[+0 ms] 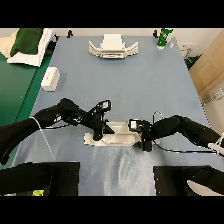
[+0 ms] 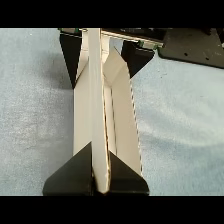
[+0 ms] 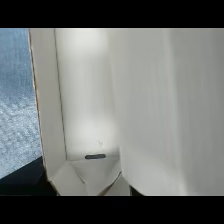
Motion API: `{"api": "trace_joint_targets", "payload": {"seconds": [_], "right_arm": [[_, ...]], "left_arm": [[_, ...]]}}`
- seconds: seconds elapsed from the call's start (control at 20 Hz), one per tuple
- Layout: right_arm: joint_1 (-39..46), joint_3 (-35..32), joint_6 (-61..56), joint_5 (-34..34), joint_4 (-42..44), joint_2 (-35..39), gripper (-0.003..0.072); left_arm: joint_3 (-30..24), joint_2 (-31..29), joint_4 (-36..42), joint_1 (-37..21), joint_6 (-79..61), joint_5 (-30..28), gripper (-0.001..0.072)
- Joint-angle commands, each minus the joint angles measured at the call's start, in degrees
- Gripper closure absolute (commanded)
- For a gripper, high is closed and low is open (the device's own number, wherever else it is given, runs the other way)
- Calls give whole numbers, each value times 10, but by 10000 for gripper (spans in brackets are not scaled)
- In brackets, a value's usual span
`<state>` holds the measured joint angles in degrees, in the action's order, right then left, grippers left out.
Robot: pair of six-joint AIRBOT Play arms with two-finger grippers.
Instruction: Fold the box.
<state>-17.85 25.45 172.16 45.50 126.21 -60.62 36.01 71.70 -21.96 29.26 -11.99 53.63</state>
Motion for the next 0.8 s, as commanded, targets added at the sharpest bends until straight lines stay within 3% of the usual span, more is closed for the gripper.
{"api": "trace_joint_targets", "payload": {"seconds": [0.0, 0.35, 0.4, 0.45, 0.6, 0.75], "right_arm": [[0, 0, 0, 0, 0, 0, 103], [0, 0, 0, 0, 0, 0, 103], [0, 0, 0, 0, 0, 0, 103], [0, 0, 0, 0, 0, 0, 103], [0, 0, 0, 0, 0, 0, 103], [0, 0, 0, 0, 0, 0, 103]], "left_arm": [[0, 0, 23, 1, 0, -5, 697], [0, 0, 31, -1, 0, -11, 675], [0, 0, 31, -1, 2, -12, 466], [1, -2, 31, -1, 28, -12, 349], [1, -19, 17, -9, 87, -10, 348], [1, -74, -75, -40, 207, 1, 331]]}}
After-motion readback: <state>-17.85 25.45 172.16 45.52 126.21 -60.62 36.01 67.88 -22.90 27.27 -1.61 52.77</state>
